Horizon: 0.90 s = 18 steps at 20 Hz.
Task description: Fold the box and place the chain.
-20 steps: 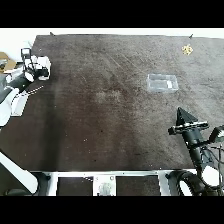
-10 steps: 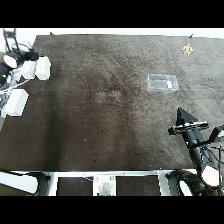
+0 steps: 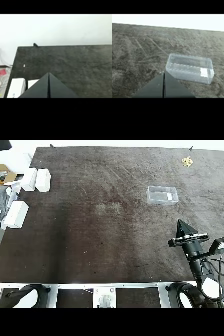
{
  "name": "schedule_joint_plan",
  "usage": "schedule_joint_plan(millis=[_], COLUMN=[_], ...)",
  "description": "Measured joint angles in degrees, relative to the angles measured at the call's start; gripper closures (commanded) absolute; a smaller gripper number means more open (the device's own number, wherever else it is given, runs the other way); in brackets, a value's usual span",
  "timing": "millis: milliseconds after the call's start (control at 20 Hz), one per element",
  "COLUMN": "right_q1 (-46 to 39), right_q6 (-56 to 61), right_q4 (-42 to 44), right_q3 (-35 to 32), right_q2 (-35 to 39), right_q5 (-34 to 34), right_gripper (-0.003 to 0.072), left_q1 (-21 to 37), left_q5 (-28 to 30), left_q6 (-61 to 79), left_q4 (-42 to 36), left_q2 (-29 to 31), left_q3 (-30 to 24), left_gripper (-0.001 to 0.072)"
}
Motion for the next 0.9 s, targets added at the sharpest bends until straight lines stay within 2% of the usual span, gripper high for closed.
schedule_joint_plan(millis=[300, 550, 700, 900], right_q1=[0.0, 0.0, 0.0, 0.0], right_q6=[0.0, 0.0, -0.02, -0.02], right_q4=[-0.02, -0.02, -0.02, -0.04], right_q3=[0.0, 0.0, 0.0, 0.0], right_q2=[0.0, 0.02, 0.02, 0.02], right_q5=[0.0, 0.0, 0.0, 0.02], right_gripper=[0.0682, 0.0682, 0.0682, 0.0682], left_q1=[0.02, 0.02, 0.0, -0.04], left_q5=[-0.57, -3.13, -6.03, -7.69], left_q6=[11.67, 11.5, 9.53, 8.48], left_q4=[-8.92, -11.21, -11.54, -12.33], left_q2=[27.85, 52.02, 61.46, 66.47], left_q3=[-22.43, -39.69, -48.02, -54.25], left_gripper=[0.0699, 0.0699, 0.0698, 0.0697])
